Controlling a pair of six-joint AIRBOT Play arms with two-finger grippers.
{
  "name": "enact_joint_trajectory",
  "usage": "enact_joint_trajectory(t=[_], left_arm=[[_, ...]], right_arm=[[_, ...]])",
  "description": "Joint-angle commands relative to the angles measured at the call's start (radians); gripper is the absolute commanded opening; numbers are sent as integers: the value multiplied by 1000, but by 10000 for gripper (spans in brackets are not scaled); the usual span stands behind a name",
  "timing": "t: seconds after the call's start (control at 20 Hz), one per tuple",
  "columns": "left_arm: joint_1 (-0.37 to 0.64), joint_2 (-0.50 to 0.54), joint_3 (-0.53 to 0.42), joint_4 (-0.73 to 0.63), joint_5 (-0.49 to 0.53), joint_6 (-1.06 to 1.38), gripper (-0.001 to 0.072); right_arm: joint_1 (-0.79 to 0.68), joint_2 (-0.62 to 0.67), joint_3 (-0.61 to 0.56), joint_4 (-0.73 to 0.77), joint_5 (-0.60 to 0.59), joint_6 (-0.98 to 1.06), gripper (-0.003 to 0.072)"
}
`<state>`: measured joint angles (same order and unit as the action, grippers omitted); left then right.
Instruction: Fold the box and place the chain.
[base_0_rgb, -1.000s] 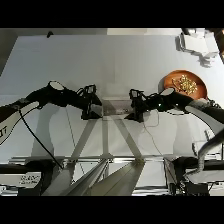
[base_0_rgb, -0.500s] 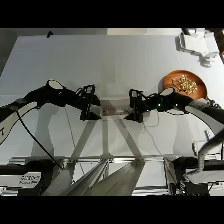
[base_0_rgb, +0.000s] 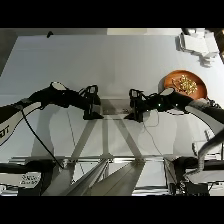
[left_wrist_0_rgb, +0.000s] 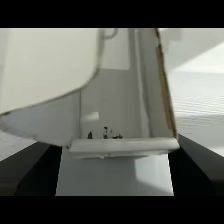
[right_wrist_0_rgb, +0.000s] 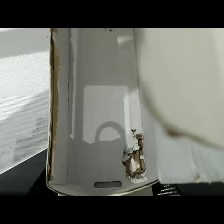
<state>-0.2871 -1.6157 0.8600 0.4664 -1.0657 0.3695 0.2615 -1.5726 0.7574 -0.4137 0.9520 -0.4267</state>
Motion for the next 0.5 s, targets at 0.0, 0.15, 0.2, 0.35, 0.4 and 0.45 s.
enact_joint_trajectory(t=[0.0,0.15,0.2,0.35,0.4,0.45], left_arm=[[-14,-12,0,-8,67,0,698],[-14,-14,0,28,66,1,441],[-14,-14,0,42,63,0,382],[-14,-14,0,47,63,0,393],[-14,-14,0,47,63,0,393],[-14,-14,0,47,63,0,393]], right_arm=[[0,0,1,-1,2,-1,499],[0,0,1,-1,2,0,499],[0,0,1,-1,2,0,499],[0,0,1,-1,2,-1,499],[0,0,1,-1,2,-1,499],[0,0,1,-1,2,-1,499]])
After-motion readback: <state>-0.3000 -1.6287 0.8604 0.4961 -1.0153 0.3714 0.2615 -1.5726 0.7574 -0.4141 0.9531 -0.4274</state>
